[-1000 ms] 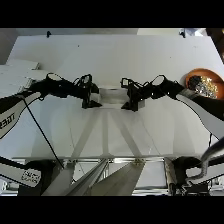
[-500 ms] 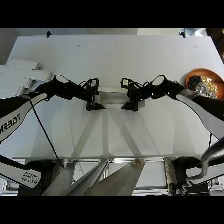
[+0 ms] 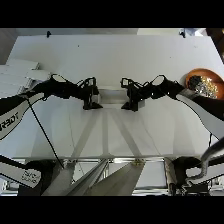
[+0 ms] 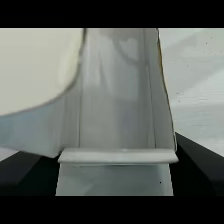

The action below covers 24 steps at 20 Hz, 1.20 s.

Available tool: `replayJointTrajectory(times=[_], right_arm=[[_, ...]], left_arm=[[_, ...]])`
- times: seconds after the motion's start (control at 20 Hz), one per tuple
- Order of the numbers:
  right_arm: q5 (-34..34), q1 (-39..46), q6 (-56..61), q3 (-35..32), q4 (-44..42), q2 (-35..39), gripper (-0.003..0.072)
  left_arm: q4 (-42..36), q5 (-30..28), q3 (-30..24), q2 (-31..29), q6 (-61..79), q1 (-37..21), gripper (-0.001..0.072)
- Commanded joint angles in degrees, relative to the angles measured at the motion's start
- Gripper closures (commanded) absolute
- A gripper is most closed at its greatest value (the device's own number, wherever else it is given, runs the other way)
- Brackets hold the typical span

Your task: Fold the box and place the chain.

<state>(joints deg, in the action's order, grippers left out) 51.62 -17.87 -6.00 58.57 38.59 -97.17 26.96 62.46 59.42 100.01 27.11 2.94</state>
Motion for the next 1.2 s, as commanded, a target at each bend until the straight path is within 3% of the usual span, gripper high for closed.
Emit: replayJointTrajectory(times=[0.0, 0.35, 0.5, 0.55, 0.6, 1.15], right_arm=[[0.02, -0.04, -0.04, 0.0, 0.02, 0.0, 0.0213], [0.02, -0.02, -0.04, 0.0, 0.02, 0.0, 0.0213], [0.02, -0.02, -0.04, 0.0, 0.02, 0.0, 0.0213], [0.02, -0.04, -0.04, 0.0, 0.02, 0.0, 0.0213], [0.02, -0.02, -0.04, 0.0, 0.02, 0.02, 0.0213], [0.02, -0.02, -0.04, 0.0, 0.02, 0.0, 0.0213]], left_arm=[[1.01, -0.15, 0.07, -0.04, 0.04, -0.02, 0.0072], [3.91, -1.57, 0.07, -0.15, -0.59, 1.46, 0.0091], [3.91, -1.62, 0.07, -0.15, -0.63, 1.51, 0.0247], [3.96, -1.62, 0.07, -0.15, -0.61, 1.53, 0.0366], [3.98, -1.62, 0.07, -0.15, -0.61, 1.55, 0.0432], [3.96, -1.57, 0.07, -0.2, -0.61, 1.55, 0.043]])
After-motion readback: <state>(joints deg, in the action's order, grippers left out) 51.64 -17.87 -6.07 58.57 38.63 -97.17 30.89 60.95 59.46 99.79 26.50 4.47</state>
